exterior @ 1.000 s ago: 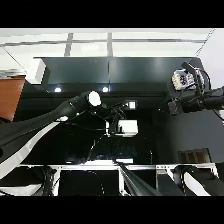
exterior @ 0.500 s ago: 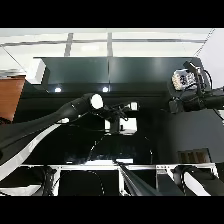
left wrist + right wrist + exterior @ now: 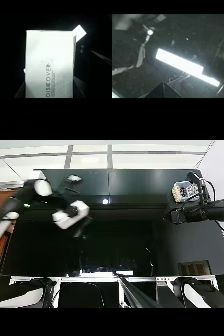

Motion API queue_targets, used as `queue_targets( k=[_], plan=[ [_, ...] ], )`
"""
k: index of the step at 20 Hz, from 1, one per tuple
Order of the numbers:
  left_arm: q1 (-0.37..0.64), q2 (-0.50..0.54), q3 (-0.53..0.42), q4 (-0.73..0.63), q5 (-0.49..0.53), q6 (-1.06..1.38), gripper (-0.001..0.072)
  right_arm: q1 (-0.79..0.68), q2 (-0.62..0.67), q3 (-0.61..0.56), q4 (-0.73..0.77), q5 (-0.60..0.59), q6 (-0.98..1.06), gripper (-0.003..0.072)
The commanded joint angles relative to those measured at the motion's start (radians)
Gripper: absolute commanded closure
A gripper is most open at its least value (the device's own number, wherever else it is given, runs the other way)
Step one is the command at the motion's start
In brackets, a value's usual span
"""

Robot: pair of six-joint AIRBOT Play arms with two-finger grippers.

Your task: Fold the box and place the chain.

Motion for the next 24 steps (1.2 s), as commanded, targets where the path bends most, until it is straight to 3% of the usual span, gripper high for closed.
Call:
queue_targets(
  k=[1,4,7,10,15,17,24],
  plan=[
    [0.362,0.017,0.001,0.085,-0.094,-0.166,0.0418,0.0,0.0,0.0,0.0,-0.024,0.0,0.0673],
    [0.579,0.013,0.001,0.004,-0.053,-0.119,0.0418,0.0,0.0,0.0,-0.006,-0.061,0.0,0.0673],
    [0.66,0.01,0.001,-0.006,0.1,-0.046,0.0418,0.0,0.0,0.0,-0.017,-0.102,0.003,0.0673],
    [0.653,-0.002,0.005,-0.01,0.275,0.028,0.0419,0.0,0.0,0.0,-0.017,-0.118,0.012,0.0673],
    [0.603,-0.1,0.055,-0.019,0.278,0.065,0.0418,0.0,-0.001,0.0,-0.023,-0.158,0.012,0.0673],
    [0.596,-0.135,0.074,-0.097,0.266,0.035,0.0419,0.0,-0.001,0.0,-0.023,-0.164,0.012,0.0673],
    [0.586,-0.164,0.077,-0.139,0.358,0.04,0.0419,0.0,-0.001,0.0,-0.028,-0.166,0.012,0.0673]
  ],
)
